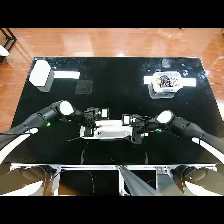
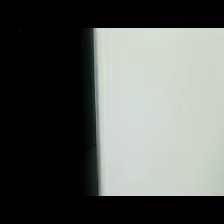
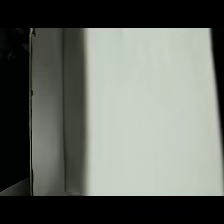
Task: Fold the box and place the chain.
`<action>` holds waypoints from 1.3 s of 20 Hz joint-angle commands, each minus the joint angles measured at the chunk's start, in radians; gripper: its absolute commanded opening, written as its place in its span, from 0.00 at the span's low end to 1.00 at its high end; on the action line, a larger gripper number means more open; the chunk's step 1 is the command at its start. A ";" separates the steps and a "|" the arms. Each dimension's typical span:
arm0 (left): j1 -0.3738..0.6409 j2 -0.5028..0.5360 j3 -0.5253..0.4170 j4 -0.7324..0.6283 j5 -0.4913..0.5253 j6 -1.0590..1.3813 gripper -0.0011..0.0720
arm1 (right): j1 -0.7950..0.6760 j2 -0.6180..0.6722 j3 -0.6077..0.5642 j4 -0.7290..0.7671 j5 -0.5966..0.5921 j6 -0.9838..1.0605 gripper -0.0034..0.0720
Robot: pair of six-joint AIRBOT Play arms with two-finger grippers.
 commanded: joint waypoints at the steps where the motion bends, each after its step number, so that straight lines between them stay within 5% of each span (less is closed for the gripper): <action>1: 0.000 -0.001 0.001 0.000 0.000 0.001 0.04 | -0.028 0.006 0.000 -0.004 0.014 0.014 0.98; 3: 0.000 -0.001 0.001 0.000 0.000 0.001 0.04 | -0.027 0.006 0.000 -0.007 0.018 0.014 0.98; 5: 0.000 -0.001 0.001 0.000 0.000 0.001 0.04 | -0.027 0.006 0.000 -0.012 0.023 0.014 0.83; 26: 0.000 -0.001 0.001 0.000 0.000 0.001 0.04 | 0.012 -0.006 -0.009 -0.062 -0.035 0.052 0.83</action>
